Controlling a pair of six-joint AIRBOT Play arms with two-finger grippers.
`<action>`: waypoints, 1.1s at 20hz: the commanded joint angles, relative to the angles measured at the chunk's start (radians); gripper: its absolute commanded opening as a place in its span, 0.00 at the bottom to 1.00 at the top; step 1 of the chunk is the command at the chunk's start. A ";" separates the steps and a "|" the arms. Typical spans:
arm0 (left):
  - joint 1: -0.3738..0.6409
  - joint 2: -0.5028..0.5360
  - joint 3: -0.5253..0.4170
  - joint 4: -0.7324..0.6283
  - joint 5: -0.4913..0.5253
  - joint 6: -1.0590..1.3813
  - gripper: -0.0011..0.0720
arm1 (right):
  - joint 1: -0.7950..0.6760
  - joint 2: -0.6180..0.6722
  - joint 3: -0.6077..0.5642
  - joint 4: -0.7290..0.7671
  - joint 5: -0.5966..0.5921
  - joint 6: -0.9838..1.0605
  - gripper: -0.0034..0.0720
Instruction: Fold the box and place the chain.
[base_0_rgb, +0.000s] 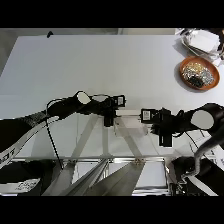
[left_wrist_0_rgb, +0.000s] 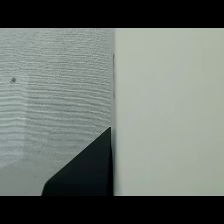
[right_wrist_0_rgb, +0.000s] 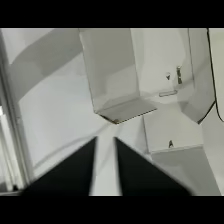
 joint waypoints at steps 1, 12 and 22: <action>-0.001 0.000 -0.001 0.000 0.000 0.000 0.03 | 0.018 0.034 -0.103 -0.058 -0.122 -0.007 0.81; -0.002 0.000 -0.001 0.000 0.000 0.000 0.03 | 0.115 0.145 -0.349 0.050 -0.493 -0.144 0.99; -0.002 0.000 -0.001 0.000 0.000 0.000 0.03 | 0.026 0.084 -0.335 0.061 -0.628 -0.127 0.97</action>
